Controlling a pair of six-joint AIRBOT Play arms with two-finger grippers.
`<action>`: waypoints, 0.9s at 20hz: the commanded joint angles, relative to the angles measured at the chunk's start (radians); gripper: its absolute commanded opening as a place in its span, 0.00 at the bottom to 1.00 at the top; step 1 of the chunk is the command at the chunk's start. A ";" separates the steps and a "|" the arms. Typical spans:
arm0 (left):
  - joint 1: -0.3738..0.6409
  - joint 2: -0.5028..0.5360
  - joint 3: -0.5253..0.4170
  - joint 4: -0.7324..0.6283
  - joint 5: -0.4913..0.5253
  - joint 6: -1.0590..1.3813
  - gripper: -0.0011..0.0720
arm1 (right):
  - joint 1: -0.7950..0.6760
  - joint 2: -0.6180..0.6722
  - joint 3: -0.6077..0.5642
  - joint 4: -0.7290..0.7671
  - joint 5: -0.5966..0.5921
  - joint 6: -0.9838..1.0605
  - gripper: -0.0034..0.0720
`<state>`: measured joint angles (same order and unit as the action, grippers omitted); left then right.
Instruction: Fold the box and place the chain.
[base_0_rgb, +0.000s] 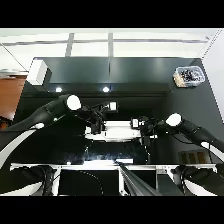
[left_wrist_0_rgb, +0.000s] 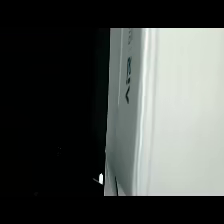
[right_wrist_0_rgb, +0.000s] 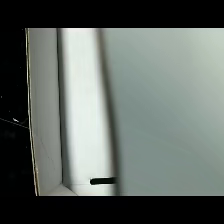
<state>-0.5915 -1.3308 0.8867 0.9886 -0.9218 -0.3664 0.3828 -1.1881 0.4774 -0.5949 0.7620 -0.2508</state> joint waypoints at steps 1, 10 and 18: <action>0.001 0.091 0.001 0.159 -0.094 -0.275 0.77 | 0.000 0.000 0.000 -0.011 -0.002 -0.005 0.74; -0.029 0.156 -0.072 -0.148 -0.265 -0.658 0.05 | 0.000 0.000 0.000 -0.008 -0.003 -0.005 0.74; -0.043 0.150 -0.157 -0.390 0.358 -0.650 0.05 | 0.000 0.000 0.000 -0.008 -0.003 -0.004 0.74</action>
<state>-0.6323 -1.1774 0.7444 0.6571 -0.7727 -1.0031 0.3828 -1.1881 0.4774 -0.6025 0.7586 -0.2554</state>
